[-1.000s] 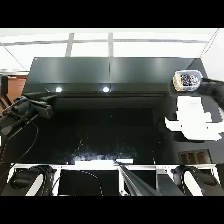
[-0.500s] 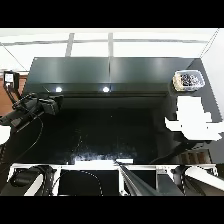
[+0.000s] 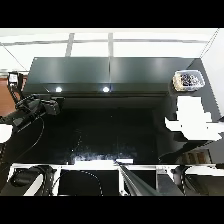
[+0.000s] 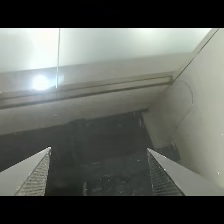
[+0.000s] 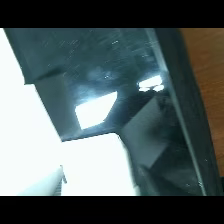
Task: Fold the box and place the chain.
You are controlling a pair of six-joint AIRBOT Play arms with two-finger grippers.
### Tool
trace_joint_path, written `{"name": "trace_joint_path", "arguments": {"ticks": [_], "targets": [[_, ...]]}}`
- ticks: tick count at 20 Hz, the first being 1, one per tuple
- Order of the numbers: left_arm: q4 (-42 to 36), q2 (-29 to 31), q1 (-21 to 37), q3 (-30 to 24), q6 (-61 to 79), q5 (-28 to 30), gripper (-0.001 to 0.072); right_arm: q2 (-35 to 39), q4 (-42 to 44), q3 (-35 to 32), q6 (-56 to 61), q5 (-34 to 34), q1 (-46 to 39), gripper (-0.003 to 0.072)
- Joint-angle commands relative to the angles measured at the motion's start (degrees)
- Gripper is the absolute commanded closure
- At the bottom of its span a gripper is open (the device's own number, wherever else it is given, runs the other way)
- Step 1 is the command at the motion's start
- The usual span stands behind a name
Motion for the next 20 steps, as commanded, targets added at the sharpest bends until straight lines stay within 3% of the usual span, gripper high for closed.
{"name": "trace_joint_path", "arguments": {"ticks": [1,3,4,8,12,17,20], "targets": [[-0.04,-0.13,0.0,0.04,0.09,-0.17,0.0,-1.4,-1.29,0.68,-4.15,2.91,0.74,0.0237],[-0.04,-0.13,-0.02,0.04,0.07,-0.2,0.0,-1.36,-3.74,0.68,-2.23,2.71,0.87,0.0562],[-0.04,-0.13,0.0,0.04,0.09,-0.2,0.0,-1.27,-3.58,0.68,-1.97,3.23,0.87,0.0674],[-0.04,-0.13,-0.02,0.04,0.09,-0.2,0.0,1.57,3.78,-0.35,-2.03,5.2,1.27,0.0673],[-0.04,-0.13,-0.02,0.04,0.09,-0.2,0.0,6.6,10.67,-5.6,-2.43,4.94,5.66,0.0673],[-0.26,-0.13,-0.02,0.04,0.09,-0.17,0.0,11.28,16.06,-16.02,-1.77,3.93,18.69,0.0671],[-4.52,-0.13,-0.02,0.04,0.09,-0.24,0.0,13.97,29.75,-20.74,-4.85,3.1,26.99,0.0671]]}}
